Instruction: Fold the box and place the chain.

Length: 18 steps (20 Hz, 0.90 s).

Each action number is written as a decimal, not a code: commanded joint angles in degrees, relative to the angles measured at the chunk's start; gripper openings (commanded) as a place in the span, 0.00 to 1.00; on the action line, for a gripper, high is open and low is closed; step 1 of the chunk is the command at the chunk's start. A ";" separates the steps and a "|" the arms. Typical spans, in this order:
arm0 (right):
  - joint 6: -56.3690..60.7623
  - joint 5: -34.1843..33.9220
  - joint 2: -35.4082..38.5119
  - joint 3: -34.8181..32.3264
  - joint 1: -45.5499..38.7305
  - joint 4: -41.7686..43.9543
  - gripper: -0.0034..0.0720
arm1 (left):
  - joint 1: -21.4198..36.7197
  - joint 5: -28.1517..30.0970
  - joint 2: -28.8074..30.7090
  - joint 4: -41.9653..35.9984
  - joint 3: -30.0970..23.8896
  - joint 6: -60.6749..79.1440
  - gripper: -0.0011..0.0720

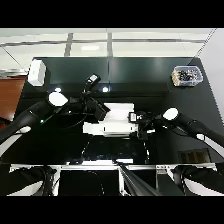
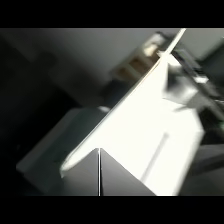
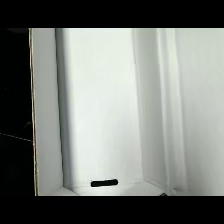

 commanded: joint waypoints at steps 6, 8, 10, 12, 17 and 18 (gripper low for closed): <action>-0.02 0.02 -0.02 0.04 0.02 0.00 0.57 | -0.11 -6.12 -10.16 8.20 2.56 -4.98 0.05; 0.00 0.02 -0.02 0.04 0.00 0.00 0.57 | 0.59 -7.45 -9.09 8.92 3.89 -4.90 0.05; 0.00 0.02 -0.02 0.04 0.00 0.02 0.57 | 2.86 -13.11 -5.60 9.73 6.27 -5.35 0.05; 0.00 0.02 -0.02 0.04 0.00 0.02 0.57 | 6.16 -17.38 0.17 13.73 6.60 -8.09 0.05; 0.00 0.02 -0.02 0.04 0.00 0.00 0.57 | 14.60 -22.40 11.76 18.99 -1.88 4.26 0.05; -0.02 0.02 -0.02 0.04 0.00 0.02 0.57 | 14.53 -25.18 11.76 19.50 -3.26 12.09 0.05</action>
